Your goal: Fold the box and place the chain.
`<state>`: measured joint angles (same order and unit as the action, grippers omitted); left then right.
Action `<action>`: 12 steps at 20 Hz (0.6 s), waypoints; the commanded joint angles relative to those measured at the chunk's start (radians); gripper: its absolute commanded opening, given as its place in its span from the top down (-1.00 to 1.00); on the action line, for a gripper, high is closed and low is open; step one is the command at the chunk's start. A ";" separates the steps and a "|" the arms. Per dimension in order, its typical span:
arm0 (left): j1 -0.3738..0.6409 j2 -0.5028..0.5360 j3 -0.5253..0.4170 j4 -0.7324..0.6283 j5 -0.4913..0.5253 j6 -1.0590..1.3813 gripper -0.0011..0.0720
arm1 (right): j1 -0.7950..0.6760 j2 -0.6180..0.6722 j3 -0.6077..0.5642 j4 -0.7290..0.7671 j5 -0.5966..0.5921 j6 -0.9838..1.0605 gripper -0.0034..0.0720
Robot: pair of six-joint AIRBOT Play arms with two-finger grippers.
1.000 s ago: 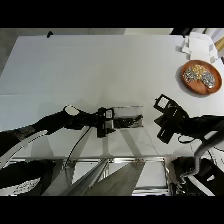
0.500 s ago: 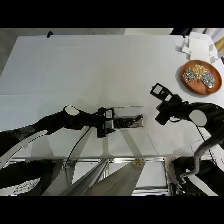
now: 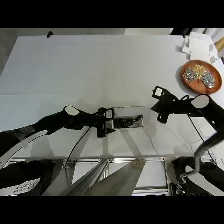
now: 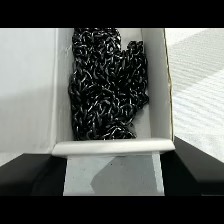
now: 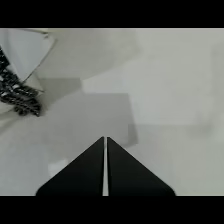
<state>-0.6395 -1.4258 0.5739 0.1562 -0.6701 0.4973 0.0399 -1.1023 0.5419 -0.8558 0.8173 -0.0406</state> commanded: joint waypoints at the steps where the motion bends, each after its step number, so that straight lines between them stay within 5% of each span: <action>1: 0.000 0.000 0.001 0.000 0.000 0.000 0.12 | -0.010 -0.105 -0.001 0.081 0.013 -0.248 0.15; 12: 0.000 0.000 0.001 0.000 0.000 0.000 0.12 | 0.052 -0.157 -0.001 0.124 0.092 -0.368 0.14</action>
<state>-0.6395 -1.4258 0.5739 0.1566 -0.6701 0.4973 0.0807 -1.2518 0.5419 -0.7330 0.8795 -0.3855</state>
